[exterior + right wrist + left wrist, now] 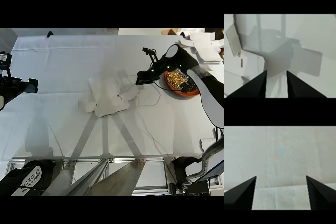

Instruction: Fold the box and place the chain.

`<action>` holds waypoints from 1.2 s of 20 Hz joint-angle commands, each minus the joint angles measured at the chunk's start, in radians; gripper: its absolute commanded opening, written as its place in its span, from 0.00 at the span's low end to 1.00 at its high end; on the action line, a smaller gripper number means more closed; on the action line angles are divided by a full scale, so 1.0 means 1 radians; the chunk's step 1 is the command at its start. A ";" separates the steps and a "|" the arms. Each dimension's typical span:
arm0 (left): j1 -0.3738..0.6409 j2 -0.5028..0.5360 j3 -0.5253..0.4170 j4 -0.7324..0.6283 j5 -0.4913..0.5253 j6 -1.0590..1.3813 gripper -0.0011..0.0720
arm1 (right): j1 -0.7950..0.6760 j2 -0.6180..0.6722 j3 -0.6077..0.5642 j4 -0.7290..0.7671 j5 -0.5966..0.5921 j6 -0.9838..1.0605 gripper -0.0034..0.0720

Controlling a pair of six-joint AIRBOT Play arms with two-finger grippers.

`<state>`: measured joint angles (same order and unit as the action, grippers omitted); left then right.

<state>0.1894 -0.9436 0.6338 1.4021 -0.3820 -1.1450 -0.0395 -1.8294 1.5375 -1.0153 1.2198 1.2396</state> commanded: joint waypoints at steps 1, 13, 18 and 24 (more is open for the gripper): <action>0.000 0.000 0.000 0.000 0.000 0.000 0.97 | 0.001 0.000 0.001 0.026 -0.016 0.039 0.39; 0.000 0.000 0.000 0.000 0.000 0.000 0.97 | 0.001 -0.008 0.001 -0.011 0.153 0.012 0.50; 0.000 0.000 0.000 0.000 0.000 0.000 0.97 | 0.071 -0.072 0.001 -0.008 0.171 -0.053 0.50; 0.000 0.000 0.000 0.000 0.000 0.000 0.97 | 0.116 -0.078 0.001 -0.010 0.116 -0.093 0.36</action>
